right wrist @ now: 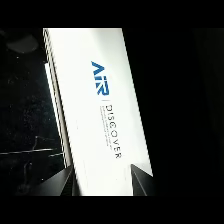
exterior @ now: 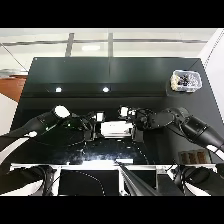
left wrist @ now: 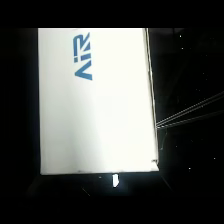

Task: Fold the box and place the chain.

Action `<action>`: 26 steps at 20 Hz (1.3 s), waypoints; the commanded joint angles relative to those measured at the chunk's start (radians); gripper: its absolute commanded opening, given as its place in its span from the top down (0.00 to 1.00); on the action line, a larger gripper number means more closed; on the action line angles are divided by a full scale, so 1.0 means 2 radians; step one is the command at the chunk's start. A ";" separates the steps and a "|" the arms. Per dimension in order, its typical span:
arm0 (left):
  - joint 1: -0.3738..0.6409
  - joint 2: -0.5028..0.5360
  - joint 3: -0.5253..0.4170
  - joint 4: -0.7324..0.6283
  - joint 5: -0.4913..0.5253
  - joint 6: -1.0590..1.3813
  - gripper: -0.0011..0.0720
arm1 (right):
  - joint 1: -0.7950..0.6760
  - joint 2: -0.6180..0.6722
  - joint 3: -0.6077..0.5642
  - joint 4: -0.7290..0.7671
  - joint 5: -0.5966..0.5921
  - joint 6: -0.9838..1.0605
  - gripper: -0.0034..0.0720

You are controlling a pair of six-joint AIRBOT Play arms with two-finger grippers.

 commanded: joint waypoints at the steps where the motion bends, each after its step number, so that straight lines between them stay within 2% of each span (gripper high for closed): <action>1: 0.000 0.000 0.000 0.000 0.000 0.000 0.45 | 0.000 -0.005 0.000 0.000 0.000 0.001 0.43; 26: 0.000 0.000 0.000 0.000 0.000 0.000 0.45 | 0.000 -0.008 0.007 -0.008 -0.013 0.014 0.43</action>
